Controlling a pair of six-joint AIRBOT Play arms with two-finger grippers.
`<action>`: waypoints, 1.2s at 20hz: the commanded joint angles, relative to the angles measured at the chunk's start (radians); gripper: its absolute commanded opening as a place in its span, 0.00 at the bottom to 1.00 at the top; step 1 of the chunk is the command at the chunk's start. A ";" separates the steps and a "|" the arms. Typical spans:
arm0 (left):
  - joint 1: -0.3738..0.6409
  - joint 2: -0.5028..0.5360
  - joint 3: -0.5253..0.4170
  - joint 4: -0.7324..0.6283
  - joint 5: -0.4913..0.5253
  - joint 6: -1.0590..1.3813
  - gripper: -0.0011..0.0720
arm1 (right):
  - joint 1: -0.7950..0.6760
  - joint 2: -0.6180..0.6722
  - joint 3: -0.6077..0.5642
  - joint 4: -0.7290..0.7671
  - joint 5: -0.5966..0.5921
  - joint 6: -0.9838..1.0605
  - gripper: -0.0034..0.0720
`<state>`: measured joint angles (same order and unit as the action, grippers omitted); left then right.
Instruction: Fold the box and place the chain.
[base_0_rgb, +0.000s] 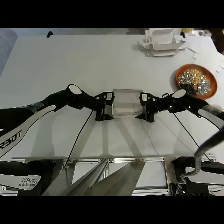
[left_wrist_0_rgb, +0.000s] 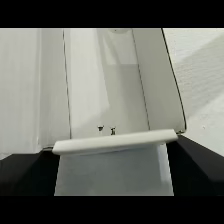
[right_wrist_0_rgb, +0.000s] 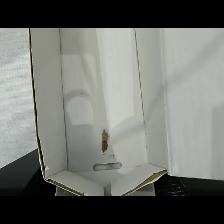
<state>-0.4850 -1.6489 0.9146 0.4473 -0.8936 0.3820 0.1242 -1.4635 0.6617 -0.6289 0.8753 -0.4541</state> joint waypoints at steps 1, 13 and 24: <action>-0.010 -0.007 0.000 -0.040 0.025 0.005 0.97 | -0.001 0.001 0.000 0.000 0.000 0.000 0.62; -0.009 -0.015 0.000 -0.047 0.029 0.006 0.03 | -0.001 0.001 0.000 0.000 0.000 0.000 0.62; -0.009 -0.015 0.000 -0.047 0.029 0.006 0.03 | -0.001 0.001 0.000 0.000 0.000 0.000 0.62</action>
<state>-0.4938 -1.6630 0.9142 0.4007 -0.8658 0.3889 0.1242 -1.4635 0.6617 -0.6289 0.8753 -0.4541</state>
